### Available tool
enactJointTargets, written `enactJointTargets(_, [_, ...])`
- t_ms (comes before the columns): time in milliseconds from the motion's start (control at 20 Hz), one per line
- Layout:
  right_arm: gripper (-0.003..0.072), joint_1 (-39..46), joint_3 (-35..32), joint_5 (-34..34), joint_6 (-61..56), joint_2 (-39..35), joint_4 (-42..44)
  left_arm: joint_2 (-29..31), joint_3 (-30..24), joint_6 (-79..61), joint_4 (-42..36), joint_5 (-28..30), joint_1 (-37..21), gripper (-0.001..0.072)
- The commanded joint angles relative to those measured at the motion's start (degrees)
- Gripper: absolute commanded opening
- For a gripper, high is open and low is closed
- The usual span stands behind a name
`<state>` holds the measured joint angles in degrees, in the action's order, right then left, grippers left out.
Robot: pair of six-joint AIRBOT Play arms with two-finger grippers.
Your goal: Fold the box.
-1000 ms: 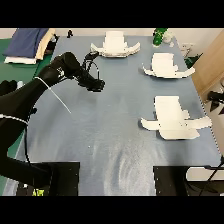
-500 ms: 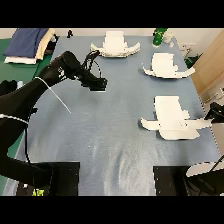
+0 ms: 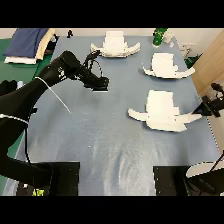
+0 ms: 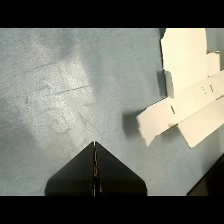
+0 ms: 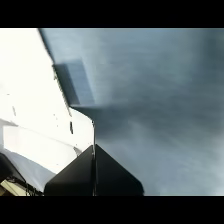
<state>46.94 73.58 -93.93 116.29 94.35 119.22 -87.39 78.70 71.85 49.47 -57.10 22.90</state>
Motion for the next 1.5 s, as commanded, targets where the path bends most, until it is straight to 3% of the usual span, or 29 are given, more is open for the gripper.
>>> enactJointTargets(0, [0.0005, -7.54, -2.71, 1.16, -1.14, -3.13, 4.72, 0.02, 0.04, 0.33, -0.90, -1.62, -0.09, 0.0014])
enactJointTargets(150, [0.0004, -16.72, -9.11, 5.60, -1.57, -9.11, 4.70, 1.88, -0.55, 1.01, 1.01, -8.66, -0.11, 0.0013])
enactJointTargets(250, [0.0004, -22.43, -15.52, 10.14, -2.45, -14.64, 4.63, 5.60, -3.67, 0.83, 3.30, -9.99, -0.13, 0.0013])
enactJointTargets(600, [0.0004, -35.78, -32.96, 20.48, -9.18, -31.98, 4.46, 22.95, -24.33, 0.13, 3.74, -10.32, -0.13, 0.0014])
enactJointTargets(700, [0.0017, -37.73, -34.38, 23.04, -11.74, -33.70, 4.24, 24.94, -27.10, -2.01, 3.80, -9.84, -0.11, 0.0014])
enactJointTargets(750, [0.0124, -38.12, -34.38, 23.17, -12.76, -33.59, 4.00, 25.00, -27.28, -2.01, 3.80, -9.86, -0.11, 0.0015])
enactJointTargets(800, [0.0287, -38.32, -34.38, 23.17, -12.94, -33.46, 3.96, 24.94, -27.28, -1.99, 3.78, -9.62, -0.11, 0.0015])
enactJointTargets(850, [0.0326, -38.38, -34.38, 23.15, -13.20, -33.22, 3.96, 24.94, -27.28, -1.99, 3.74, -9.29, -0.11, 0.0016])
enactJointTargets(1250, [0.0325, -38.36, -34.38, 21.20, -17.84, -31.87, -0.76, 24.94, -27.26, -1.99, 3.74, -7.08, -0.11, 0.0018])
enactJointTargets(1300, [0.0325, -38.36, -34.38, 20.83, -18.40, -31.87, -1.16, 24.94, -27.26, -1.99, 3.72, -6.86, -0.11, 0.0037])
enactJointTargets(1350, [0.0323, -38.38, -34.42, 20.39, -18.82, -31.87, -1.18, 24.94, -27.26, -1.97, 3.72, -6.54, -0.11, 0.0307])
enactJointTargets(1400, [0.0323, -38.47, -34.75, 20.39, -18.84, -31.93, -0.94, 24.94, -27.26, -1.88, 3.69, -6.25, -0.11, 0.0508])
enactJointTargets(1450, [0.0284, -38.49, -35.30, 20.52, -18.80, -31.93, -0.28, 24.94, -27.26, -1.90, 3.69, -6.10, -0.11, 0.0461])
